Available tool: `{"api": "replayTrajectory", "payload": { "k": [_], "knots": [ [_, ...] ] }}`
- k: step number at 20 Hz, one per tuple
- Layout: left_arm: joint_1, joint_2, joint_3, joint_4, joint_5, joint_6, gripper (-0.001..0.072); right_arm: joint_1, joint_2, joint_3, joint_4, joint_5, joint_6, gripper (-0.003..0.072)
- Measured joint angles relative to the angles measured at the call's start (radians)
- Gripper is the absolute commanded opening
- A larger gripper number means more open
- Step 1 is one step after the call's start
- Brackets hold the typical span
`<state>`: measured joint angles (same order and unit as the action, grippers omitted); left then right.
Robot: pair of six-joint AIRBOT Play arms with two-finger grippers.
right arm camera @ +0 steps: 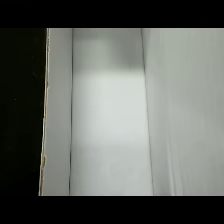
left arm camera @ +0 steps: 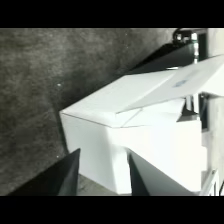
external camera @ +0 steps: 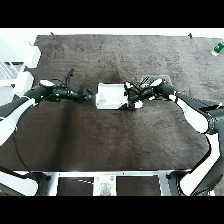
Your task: Fold the box and place the chain.
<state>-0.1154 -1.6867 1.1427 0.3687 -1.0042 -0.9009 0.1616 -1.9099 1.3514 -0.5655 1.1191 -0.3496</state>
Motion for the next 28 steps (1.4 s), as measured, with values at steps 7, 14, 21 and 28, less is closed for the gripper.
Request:
{"api": "replayTrajectory", "payload": {
  "k": [7,14,21,28],
  "knots": [
    [-0.036,0.0,0.004,-0.008,-0.003,0.008,0.0369,0.0,0.0,0.0,0.001,0.0,0.0,0.0563],
    [-0.045,0.0,0.017,0.039,0.0,-0.051,0.0377,0.0,0.0,0.0,0.0,0.0,0.0,0.0563],
    [-0.104,0.0,0.077,0.225,0.031,-0.21,0.0376,0.0,0.0,0.0,0.0,0.001,0.0,0.0563],
    [-0.193,0.0,0.174,0.476,0.055,-0.452,0.0376,0.0,0.0,0.0,0.001,0.0,0.0,0.0563]
  ]
}}
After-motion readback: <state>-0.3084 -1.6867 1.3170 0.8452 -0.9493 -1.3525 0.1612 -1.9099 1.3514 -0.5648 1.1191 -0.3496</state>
